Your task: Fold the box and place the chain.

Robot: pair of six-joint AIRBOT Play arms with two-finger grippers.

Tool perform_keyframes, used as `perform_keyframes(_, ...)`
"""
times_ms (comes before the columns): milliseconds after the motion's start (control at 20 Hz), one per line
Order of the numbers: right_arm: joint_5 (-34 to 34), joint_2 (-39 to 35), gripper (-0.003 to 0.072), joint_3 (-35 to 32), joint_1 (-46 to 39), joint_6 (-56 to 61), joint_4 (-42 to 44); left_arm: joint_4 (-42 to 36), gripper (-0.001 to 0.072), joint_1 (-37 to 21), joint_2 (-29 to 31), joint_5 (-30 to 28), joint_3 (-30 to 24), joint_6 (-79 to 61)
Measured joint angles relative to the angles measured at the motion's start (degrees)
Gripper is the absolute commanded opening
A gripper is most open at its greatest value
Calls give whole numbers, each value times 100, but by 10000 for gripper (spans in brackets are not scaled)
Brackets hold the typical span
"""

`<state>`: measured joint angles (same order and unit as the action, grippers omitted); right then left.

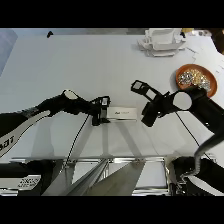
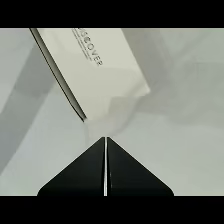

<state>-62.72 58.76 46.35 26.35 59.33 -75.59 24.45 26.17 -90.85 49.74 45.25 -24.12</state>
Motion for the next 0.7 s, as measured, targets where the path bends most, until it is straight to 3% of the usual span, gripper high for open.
perform_keyframes(300, -1292, -247, 16, 0, -1176, 1445, -680, -2, 71, 0, 0, 0, 0, 2)
perform_keyframes(700, -1635, -284, 16, 2, -2107, 1980, -839, -2, 71, 0, 0, 0, 0, 2)
